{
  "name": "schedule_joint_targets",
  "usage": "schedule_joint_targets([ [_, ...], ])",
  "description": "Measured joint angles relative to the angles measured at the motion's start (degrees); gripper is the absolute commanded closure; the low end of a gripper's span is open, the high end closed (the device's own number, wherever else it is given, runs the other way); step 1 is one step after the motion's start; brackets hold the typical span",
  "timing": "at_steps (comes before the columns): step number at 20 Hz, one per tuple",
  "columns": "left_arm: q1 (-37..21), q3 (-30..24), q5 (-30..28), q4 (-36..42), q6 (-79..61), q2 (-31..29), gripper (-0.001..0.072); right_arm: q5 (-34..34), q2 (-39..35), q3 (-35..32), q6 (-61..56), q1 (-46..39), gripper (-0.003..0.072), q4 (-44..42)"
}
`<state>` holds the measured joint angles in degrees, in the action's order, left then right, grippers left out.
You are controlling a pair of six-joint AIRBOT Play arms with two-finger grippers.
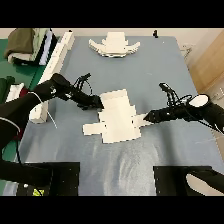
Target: Fold the box.
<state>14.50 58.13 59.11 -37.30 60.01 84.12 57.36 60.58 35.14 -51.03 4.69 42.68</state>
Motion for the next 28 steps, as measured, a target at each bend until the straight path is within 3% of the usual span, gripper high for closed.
schedule_joint_targets([
  [5, 0.22, 4.48, -1.11, 6.47, -7.04, 7.06, 0.019, 0.09, -0.17, 0.0, -0.55, 1.29, 0.0685, 0.24],
  [12, 0.13, 7.93, 9.35, 12.44, -17.94, 12.96, 0.0198, 0.15, -0.22, 0.0, -1.64, 1.7, 0.0686, 1.55],
  [13, 0.04, 8.02, 10.71, 12.72, -18.82, 13.27, 0.0377, 0.22, -0.22, 0.0, -1.92, 1.73, 0.0686, 1.81],
  [14, 0.04, 8.11, 12.11, 12.85, -19.82, 13.44, 0.0436, 0.2, -0.22, 0.0, -2.1, 1.68, 0.0686, 2.32],
  [16, 0.04, 8.24, 14.16, 13.14, -21.57, 13.73, 0.0439, 0.2, -0.22, 0.0, -2.51, 1.7, 0.0685, 2.62],
  [18, -0.02, 8.28, 14.82, 13.25, -22.86, 13.86, 0.0667, 0.24, -0.22, 0.0, -2.8, 1.75, 0.0686, 3.08],
  [24, 0.11, 8.28, 14.53, 13.57, -25.64, 13.99, 0.0694, 0.22, -0.2, 0.0, -3.41, 1.75, 0.0684, 3.67],
  [27, 0.11, 8.28, 13.97, 13.35, -26.82, 13.99, 0.0694, 0.22, -0.2, 0.0, -3.45, 1.75, 0.0468, 4.04],
  [28, 0.0, 8.28, 14.16, 13.44, -27.02, 13.99, 0.0695, 0.15, -0.2, 0.0, -3.45, 1.7, 0.0448, 4.04],
])
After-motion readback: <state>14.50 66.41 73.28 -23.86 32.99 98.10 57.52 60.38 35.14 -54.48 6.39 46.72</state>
